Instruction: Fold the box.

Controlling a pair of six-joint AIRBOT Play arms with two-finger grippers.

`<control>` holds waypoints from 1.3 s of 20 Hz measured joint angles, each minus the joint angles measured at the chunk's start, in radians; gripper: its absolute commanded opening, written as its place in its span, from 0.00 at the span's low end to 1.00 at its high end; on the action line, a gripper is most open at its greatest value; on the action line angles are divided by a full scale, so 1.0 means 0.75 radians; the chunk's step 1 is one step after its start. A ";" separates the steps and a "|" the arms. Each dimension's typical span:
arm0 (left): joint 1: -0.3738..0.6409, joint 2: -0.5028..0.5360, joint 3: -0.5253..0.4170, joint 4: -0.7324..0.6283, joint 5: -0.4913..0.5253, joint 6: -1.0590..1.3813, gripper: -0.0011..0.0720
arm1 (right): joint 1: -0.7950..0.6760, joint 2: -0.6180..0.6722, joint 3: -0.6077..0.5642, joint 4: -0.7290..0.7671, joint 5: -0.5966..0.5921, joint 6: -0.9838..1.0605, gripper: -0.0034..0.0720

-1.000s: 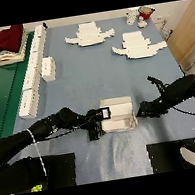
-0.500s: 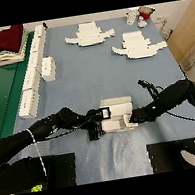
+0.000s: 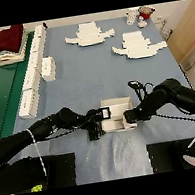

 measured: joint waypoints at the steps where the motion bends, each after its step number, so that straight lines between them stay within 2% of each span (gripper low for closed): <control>1: 0.000 0.000 -0.001 0.000 0.000 0.000 0.66 | 0.045 -0.022 0.023 -0.055 -0.003 0.083 0.68; 3: 0.000 0.000 -0.001 0.000 0.000 0.000 0.66 | 0.135 -0.075 0.067 -0.182 -0.025 0.257 0.68; 5: 0.000 0.000 -0.001 0.000 -0.001 0.000 0.66 | 0.209 -0.134 0.105 -0.277 -0.043 0.410 0.63; 8: 0.000 0.000 -0.001 0.000 0.000 0.000 0.66 | 0.277 -0.211 0.139 -0.351 -0.060 0.569 0.63; 12: 0.000 0.000 0.000 0.000 -0.001 0.000 0.66 | 0.312 -0.274 0.156 -0.406 -0.068 0.699 0.57; 14: 0.000 0.000 -0.001 -0.001 0.002 -0.002 0.66 | 0.318 -0.288 0.158 -0.421 -0.069 0.740 0.19; 15: 0.000 0.000 -0.001 0.001 0.002 -0.001 0.66 | 0.319 -0.293 0.159 -0.427 -0.078 0.753 0.08; 16: 0.000 0.000 -0.001 0.003 0.004 0.001 0.66 | 0.319 -0.296 0.160 -0.429 -0.080 0.760 0.05; 21: 0.000 0.000 -0.001 0.003 0.002 0.001 0.66 | 0.322 -0.303 0.161 -0.437 -0.079 0.783 0.05; 22: 0.000 0.000 -0.001 0.002 0.002 0.002 0.66 | 0.322 -0.304 0.161 -0.437 -0.078 0.785 0.05; 23: 0.000 0.000 -0.001 0.002 0.002 0.001 0.66 | 0.322 -0.304 0.161 -0.438 -0.078 0.788 0.26; 24: 0.000 0.000 -0.001 -0.002 -0.002 -0.003 0.66 | 0.322 -0.305 0.161 -0.440 -0.078 0.793 0.59; 25: 0.000 0.000 -0.001 -0.003 -0.001 -0.009 0.66 | 0.322 -0.306 0.164 -0.438 -0.082 0.793 0.70; 26: 0.000 0.000 -0.001 -0.002 0.001 -0.005 0.66 | 0.322 -0.303 0.170 -0.438 -0.095 0.792 0.70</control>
